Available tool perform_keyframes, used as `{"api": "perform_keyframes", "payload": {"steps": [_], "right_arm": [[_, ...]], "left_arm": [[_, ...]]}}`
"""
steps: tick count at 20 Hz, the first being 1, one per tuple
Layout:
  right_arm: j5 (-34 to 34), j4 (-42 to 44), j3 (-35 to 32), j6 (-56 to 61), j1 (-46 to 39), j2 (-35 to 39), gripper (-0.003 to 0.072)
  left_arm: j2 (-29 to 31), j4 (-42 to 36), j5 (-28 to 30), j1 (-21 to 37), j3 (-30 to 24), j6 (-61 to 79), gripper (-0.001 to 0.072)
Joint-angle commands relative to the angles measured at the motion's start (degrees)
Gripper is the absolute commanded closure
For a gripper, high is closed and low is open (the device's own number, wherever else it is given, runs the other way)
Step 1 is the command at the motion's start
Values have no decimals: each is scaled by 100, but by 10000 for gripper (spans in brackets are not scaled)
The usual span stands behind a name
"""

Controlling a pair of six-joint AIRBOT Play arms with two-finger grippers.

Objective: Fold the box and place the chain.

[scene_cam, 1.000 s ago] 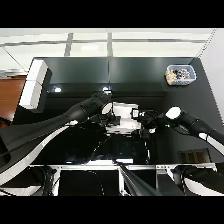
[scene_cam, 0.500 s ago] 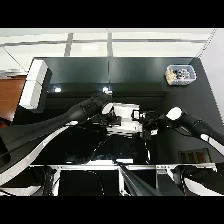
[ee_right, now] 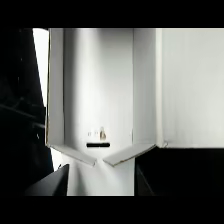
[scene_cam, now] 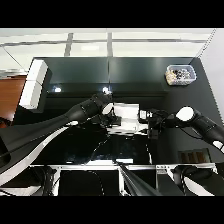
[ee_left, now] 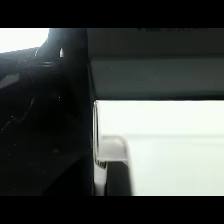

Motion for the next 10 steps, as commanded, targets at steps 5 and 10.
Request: {"api": "perform_keyframes", "payload": {"steps": [5,10], "right_arm": [[-57,452,4,-199,201,26,496],[-393,1115,4,-197,501,-389,495]], "left_arm": [[2,2,11,-2,4,-2,682],[2,2,26,-2,4,-2,682]]}}
